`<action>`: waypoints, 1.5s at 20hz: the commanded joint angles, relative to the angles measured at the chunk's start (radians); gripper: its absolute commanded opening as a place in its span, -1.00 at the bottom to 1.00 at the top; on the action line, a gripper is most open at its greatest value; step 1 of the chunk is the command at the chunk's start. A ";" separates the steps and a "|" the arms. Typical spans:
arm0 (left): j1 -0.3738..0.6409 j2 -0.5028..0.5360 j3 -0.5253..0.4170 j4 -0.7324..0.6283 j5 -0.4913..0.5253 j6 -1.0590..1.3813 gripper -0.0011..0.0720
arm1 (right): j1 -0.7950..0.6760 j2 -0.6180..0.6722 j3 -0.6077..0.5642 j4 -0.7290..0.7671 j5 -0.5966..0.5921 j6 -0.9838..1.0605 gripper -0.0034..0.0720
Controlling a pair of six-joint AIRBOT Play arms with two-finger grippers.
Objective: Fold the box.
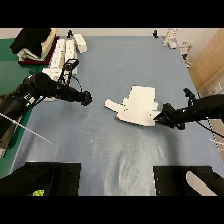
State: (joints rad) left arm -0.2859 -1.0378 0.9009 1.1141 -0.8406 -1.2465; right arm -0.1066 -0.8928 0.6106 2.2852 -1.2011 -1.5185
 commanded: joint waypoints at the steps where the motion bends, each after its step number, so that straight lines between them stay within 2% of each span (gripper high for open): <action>1: -0.001 -0.001 0.001 0.000 0.000 0.000 0.92 | -0.005 0.019 0.013 -0.117 0.043 0.004 0.54; 3: -0.001 -0.001 0.001 0.000 0.000 0.000 0.92 | -0.051 0.019 0.093 -0.299 0.040 0.102 0.53; 5: -0.001 -0.001 0.001 0.000 0.000 0.000 0.92 | -0.141 -0.004 0.169 -0.409 0.004 0.142 0.15; 7: -0.001 -0.001 0.001 0.000 0.000 0.000 0.92 | -0.273 -0.081 0.198 -0.369 -0.036 0.069 0.15; 9: -0.001 -0.001 0.001 0.000 0.000 0.000 0.92 | -0.383 -0.183 0.197 -0.250 -0.051 -0.061 0.15; 12: -0.001 -0.001 0.001 0.000 0.000 0.000 0.92 | -0.460 -0.309 0.196 -0.102 -0.054 -0.248 0.15; 15: -0.001 -0.001 0.001 0.000 0.000 0.000 0.92 | -0.456 -0.391 0.178 -0.064 -0.046 -0.319 0.15; 22: -0.001 -0.001 0.001 0.000 0.001 0.000 0.92 | -0.452 -0.396 0.014 0.018 0.076 -0.431 0.15; 30: -0.001 -0.001 0.001 -0.001 0.000 0.000 0.92 | -0.352 -0.396 0.013 0.084 0.039 -0.461 0.15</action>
State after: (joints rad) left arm -0.2871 -1.0382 0.9009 1.1133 -0.8402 -1.2465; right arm -0.4980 -1.2877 0.6262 2.3440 -1.1416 -1.9690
